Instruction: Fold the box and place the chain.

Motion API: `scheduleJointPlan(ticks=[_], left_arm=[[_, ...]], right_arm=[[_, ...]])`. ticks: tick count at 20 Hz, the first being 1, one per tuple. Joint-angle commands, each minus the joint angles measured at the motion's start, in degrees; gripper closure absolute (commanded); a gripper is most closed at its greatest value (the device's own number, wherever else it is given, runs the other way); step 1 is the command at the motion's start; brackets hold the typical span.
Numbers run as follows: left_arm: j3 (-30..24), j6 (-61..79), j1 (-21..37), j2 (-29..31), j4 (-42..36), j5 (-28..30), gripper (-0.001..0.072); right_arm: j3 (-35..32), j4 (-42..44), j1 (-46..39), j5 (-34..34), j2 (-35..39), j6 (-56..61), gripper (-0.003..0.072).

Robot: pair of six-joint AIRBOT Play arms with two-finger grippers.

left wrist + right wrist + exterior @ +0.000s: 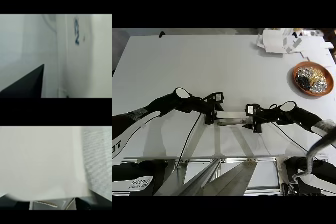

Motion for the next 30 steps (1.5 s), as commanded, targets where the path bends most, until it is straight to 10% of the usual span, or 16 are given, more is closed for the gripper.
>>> scheduleJointPlan(ticks=[1,10,14,17,30], left_arm=[[0.02,-0.42,0.13,2.73,0.26,-0.52,0.026],[0.02,-32.92,0.13,17.86,28.48,-7.3,0.0153],[0.0,-41.18,0.15,24.72,30.4,-16.17,0.0667],[-0.11,-41.16,-3.5,25.46,29.16,-18.38,0.0706],[-1.44,-41.2,-11.93,10.71,13.22,28.81,0.0701]], right_arm=[[0.0,-0.02,0.02,-0.02,0.04,0.04,0.0289],[0.0,-0.02,0.02,-0.02,0.04,0.04,0.0289],[0.0,-0.02,0.02,-0.02,0.04,0.04,0.0289],[0.0,-0.02,0.02,-0.02,0.04,0.04,0.0289],[0.0,-0.02,0.02,-0.04,0.04,0.04,0.0289]])
